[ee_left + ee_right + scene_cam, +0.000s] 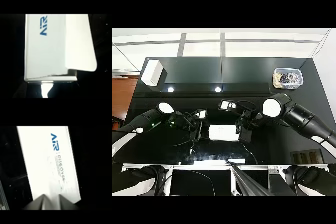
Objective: Fold the box and place the chain.
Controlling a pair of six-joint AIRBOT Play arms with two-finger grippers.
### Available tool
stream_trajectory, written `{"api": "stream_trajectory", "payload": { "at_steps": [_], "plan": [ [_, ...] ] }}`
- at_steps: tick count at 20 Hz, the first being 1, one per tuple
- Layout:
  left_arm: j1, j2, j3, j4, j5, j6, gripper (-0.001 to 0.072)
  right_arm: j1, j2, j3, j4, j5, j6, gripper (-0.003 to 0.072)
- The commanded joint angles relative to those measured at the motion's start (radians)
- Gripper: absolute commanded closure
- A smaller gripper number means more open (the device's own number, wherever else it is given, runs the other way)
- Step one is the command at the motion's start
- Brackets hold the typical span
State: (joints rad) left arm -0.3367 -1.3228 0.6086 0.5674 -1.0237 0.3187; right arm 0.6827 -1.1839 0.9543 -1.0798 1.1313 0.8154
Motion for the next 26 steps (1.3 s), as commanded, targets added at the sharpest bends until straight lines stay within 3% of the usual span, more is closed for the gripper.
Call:
{"api": "stream_trajectory", "payload": {
  "at_steps": [1, 6, 8, 14, 16, 26],
  "plan": [
    [-0.001, -0.001, 0.001, 0.000, 0.000, -0.001, 0.0245, 0.001, 0.000, -0.009, 0.032, -0.043, 0.005, 0.0299],
    [-0.001, -0.001, 0.001, 0.000, 0.000, -0.001, 0.0245, 0.001, -0.004, -0.012, 0.031, -0.066, 0.004, 0.0307],
    [-0.001, -0.001, 0.001, 0.000, 0.000, -0.001, 0.0245, 0.001, -0.004, -0.014, 0.031, -0.063, 0.004, 0.0435],
    [-0.001, -0.001, 0.001, 0.000, 0.000, -0.001, 0.0245, 0.001, -0.004, -0.017, 0.029, -0.059, 0.004, 0.0446],
    [-0.001, -0.001, 0.001, 0.000, 0.000, -0.001, 0.0245, 0.001, -0.005, -0.027, 0.029, -0.058, 0.004, 0.0515],
    [-0.001, -0.001, 0.001, 0.000, 0.000, -0.001, 0.0245, 0.001, -0.006, -0.043, 0.032, -0.058, 0.004, 0.0515]
  ]
}}
